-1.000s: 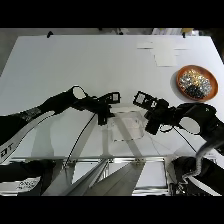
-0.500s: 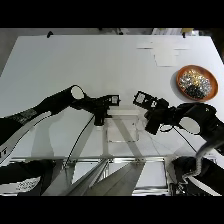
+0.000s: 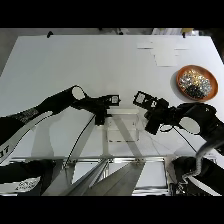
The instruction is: Fold the box and place the chain.
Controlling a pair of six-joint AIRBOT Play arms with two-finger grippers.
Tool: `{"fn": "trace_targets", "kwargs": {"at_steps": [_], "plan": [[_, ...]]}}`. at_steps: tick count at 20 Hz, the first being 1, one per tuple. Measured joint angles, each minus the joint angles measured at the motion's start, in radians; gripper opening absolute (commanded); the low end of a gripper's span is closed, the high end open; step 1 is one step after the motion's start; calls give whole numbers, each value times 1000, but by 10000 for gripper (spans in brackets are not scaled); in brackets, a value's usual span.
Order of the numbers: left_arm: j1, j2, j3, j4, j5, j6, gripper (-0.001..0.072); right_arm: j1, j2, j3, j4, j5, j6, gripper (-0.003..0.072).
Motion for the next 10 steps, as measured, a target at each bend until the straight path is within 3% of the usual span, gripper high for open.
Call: {"fn": "trace_targets", "kwargs": {"at_steps": [10], "plan": [[0, 0, 0, 4, 1, 0, 9, 0, 0, 0, 77, -5, -54, 14]]}}
